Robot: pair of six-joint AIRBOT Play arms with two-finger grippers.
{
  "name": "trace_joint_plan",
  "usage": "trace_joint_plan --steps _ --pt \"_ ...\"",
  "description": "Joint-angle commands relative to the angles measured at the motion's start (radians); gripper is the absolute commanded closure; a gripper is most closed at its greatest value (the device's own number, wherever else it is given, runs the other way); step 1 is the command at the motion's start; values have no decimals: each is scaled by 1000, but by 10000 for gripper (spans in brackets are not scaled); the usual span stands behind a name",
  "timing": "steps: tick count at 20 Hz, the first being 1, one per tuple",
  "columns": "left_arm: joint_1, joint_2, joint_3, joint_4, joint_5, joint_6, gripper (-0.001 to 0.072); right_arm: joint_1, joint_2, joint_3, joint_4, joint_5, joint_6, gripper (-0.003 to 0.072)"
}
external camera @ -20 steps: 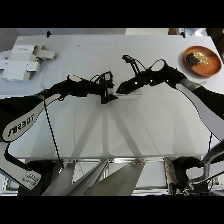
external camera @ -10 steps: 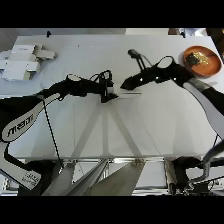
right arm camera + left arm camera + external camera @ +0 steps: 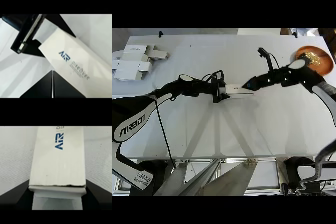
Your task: Fold the box and place the chain.
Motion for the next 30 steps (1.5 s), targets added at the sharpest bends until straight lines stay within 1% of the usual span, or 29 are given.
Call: trace_joint_plan --steps 1,5,7,10,15,18,21,24,27,28,30 --pt "0 -1 0 1 0 1 329 -23 -5 -112 69 -56 -95 680" --pt "0 -1 0 1 0 1 329 -21 -38 -123 119 -161 -153 680" --pt "0 -1 0 0 0 1 329 -21 -53 -124 126 -189 -156 680" --pt "0 -1 0 1 0 1 329 -17 -73 -124 123 -188 -156 680" --pt "0 -1 0 0 0 0 329 6 -65 -124 130 -179 -156 679" --pt "0 -1 0 1 0 0 329 15 -18 -124 149 -180 -157 676" --pt "0 -1 0 0 0 1 329 15 66 -124 189 -189 -172 675" --pt "0 -1 0 0 0 1 329 15 166 -124 187 -202 -175 675" --pt "-1 -1 0 0 0 1 329 15 264 -124 107 -246 -166 675" --pt "-1 -1 0 0 0 1 329 15 297 -124 45 -275 -124 675" --pt "-1 -1 0 0 0 0 329 15 357 -123 -154 -348 20 675"
